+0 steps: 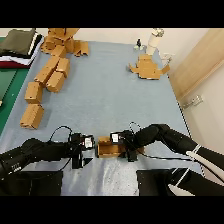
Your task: Fold the box.
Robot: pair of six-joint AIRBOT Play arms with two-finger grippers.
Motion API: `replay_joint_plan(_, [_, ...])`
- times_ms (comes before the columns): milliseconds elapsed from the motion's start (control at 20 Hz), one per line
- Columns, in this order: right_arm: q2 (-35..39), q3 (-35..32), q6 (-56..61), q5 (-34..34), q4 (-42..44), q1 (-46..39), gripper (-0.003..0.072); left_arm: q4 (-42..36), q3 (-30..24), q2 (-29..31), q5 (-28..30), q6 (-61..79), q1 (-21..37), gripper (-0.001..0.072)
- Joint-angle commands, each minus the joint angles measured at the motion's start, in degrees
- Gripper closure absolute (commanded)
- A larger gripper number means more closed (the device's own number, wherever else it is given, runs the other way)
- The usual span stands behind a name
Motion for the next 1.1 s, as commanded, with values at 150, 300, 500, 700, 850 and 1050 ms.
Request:
replay_joint_plan(150, [0.1, 0.1, 0.0, 0.0, 0.0, 0.0, 0.0188, -0.9, 0.9, -4.5, -3.8, 0.0, -1.6, 0.0019])
replay_joint_plan(300, [0.0, 0.1, 0.0, 0.0, 0.0, 0.0, 0.0188, -0.9, 2.8, -8.0, -3.7, 0.0, -2.3, 0.0018])
replay_joint_plan(500, [0.1, 0.1, 0.0, 0.0, 0.0, 0.0, 0.0188, -1.5, 5.4, -11.3, -3.7, 0.0, -2.3, 0.0018])
replay_joint_plan(700, [0.0, 0.1, 0.0, 0.0, 0.0, 0.0, 0.0188, -1.6, 6.6, -13.2, -3.1, 0.0, -2.4, 0.0018])
replay_joint_plan(850, [0.1, 0.1, 0.0, 0.0, 0.0, 0.0, 0.0188, -1.7, 6.7, -13.4, -3.1, 0.0, -3.7, 0.0018])
replay_joint_plan(1050, [0.1, 0.1, 0.0, 0.0, 0.0, 0.0, 0.0188, -1.6, 6.7, -13.4, -3.0, 0.0, -4.1, 0.0018])
